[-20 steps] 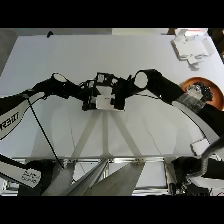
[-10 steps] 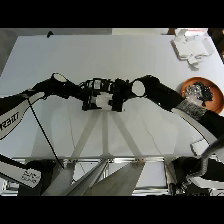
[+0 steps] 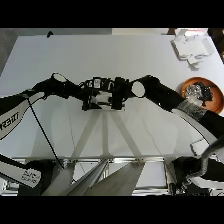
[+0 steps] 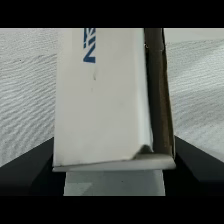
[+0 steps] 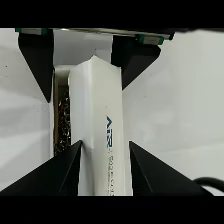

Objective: Fold the box and place the chain.

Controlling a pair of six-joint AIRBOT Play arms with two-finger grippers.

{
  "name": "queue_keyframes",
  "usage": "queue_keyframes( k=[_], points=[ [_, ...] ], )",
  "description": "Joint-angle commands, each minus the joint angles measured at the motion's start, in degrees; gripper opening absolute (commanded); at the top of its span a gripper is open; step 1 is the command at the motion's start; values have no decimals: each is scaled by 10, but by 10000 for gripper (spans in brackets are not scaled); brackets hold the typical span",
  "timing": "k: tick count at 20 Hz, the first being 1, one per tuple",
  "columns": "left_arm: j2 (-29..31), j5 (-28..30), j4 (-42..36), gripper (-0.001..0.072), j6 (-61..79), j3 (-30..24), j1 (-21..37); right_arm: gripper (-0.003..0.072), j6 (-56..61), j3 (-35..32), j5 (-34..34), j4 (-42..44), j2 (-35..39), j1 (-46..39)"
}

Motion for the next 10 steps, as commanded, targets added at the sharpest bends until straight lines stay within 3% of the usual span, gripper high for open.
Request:
queue_keyframes(
  k=[1,10],
  points=[
    [0,-1,0,318,1,0,0,294,14,-9,-5,-1,0,1],
    [0,-1,1,318,1,0,0,328,28,-31,10,3,0,1]
  ],
)
